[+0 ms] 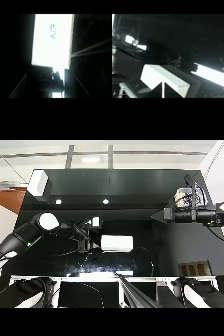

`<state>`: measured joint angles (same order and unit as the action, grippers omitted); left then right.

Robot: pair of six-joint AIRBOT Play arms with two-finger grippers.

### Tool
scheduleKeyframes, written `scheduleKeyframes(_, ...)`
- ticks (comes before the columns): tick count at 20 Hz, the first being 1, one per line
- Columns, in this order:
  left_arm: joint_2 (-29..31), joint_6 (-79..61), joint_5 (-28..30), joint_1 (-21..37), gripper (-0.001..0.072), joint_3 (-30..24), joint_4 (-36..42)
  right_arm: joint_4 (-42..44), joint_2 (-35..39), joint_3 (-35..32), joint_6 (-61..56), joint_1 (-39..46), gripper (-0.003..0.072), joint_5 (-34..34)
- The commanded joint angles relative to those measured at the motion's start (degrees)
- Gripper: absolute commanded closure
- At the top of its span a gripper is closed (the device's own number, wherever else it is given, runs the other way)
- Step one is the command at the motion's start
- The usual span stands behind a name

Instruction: Fold the box and place the chain.

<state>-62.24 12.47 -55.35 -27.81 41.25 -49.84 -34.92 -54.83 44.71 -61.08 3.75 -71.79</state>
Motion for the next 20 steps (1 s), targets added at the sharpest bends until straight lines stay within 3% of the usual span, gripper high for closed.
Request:
scheduleKeyframes(1, -2.12, 1.29, 1.81, -1.66, 0.0000, 4.35, 2.78, -1.36, 0.15, 0.04, -0.04, 0.52, 0.0645, 0.26)
scheduleKeyframes(4, -8.81, 1.33, 2.67, -5.44, 0.0000, 7.67, 4.20, -1.38, 0.15, 0.04, -0.04, 0.52, 0.0645, 0.70)
scheduleKeyframes(7, -12.52, 1.53, 7.43, -9.64, 0.0000, 9.86, 4.09, -1.38, 0.15, 0.04, -0.22, 0.52, 0.0645, 0.37)
scheduleKeyframes(20, -13.97, 6.29, 7.67, -12.63, -0.0001, 10.01, 1.49, -2.21, 0.15, 0.04, -0.24, 0.52, 0.0645, 0.26)
